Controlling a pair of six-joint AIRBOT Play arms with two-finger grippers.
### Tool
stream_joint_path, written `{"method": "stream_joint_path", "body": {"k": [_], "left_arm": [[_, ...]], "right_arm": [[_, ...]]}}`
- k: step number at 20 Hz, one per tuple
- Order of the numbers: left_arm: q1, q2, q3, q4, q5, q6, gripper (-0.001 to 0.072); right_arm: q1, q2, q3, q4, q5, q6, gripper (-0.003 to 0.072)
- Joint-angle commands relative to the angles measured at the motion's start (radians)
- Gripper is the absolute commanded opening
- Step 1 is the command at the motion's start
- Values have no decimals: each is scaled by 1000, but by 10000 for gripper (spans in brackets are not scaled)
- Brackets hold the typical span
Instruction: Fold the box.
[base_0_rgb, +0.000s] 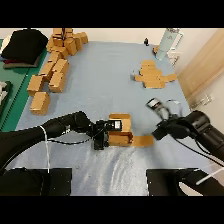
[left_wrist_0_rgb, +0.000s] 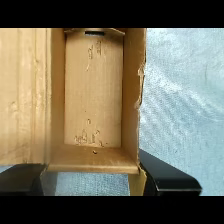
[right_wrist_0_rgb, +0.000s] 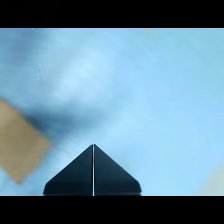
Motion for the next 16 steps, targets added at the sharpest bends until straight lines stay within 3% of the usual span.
{"method": "stream_joint_path", "body": {"k": [1,4,8,16], "left_arm": [[0,0,1,-1,0,-1,412],[0,0,1,-1,0,-1,412],[0,0,1,-1,1,-1,412],[0,0,1,-1,0,-1,412]], "right_arm": [[-138,10,-19,-74,-102,391,5],[-234,-74,-110,203,-15,351,4],[-237,-114,-160,705,113,39,3],[-237,-74,-161,837,129,-32,3]]}}
